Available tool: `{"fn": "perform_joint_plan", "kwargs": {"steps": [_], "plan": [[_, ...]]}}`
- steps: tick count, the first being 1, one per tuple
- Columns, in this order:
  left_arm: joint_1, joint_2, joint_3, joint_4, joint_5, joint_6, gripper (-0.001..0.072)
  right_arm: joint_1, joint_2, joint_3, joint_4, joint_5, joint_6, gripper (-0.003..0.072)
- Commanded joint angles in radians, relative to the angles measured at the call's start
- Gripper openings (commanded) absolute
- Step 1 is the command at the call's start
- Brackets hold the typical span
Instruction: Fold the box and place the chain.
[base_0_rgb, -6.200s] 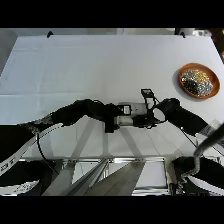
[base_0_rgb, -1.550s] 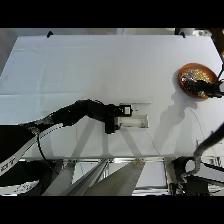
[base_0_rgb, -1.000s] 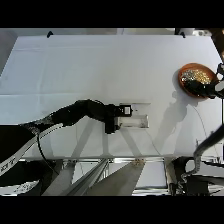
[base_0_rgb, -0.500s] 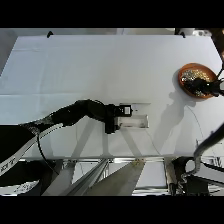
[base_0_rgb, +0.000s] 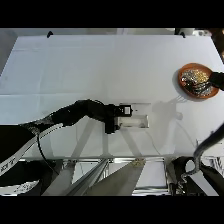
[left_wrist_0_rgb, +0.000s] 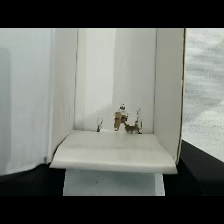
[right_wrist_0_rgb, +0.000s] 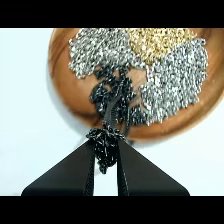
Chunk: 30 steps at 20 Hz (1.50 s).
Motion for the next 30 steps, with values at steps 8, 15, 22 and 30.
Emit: {"fn": "perform_joint_plan", "kwargs": {"steps": [8,15,22,30], "plan": [[0.001,0.001,0.001,0.0,0.0,0.0,0.0073,0.0,0.372,0.0,0.301,0.475,-0.112,0.0013],[0.001,0.001,0.001,0.0,0.0,0.0,0.0073,0.0,0.541,-0.089,0.476,0.585,-0.133,0.0013],[0.001,0.001,0.001,0.0,0.0,0.0,0.0073,0.0,0.636,-0.331,0.6,0.571,-0.119,0.0013],[0.001,0.001,0.001,0.0,0.0,0.0,0.0073,0.032,0.713,-0.472,0.793,0.43,-0.095,0.0013]]}}
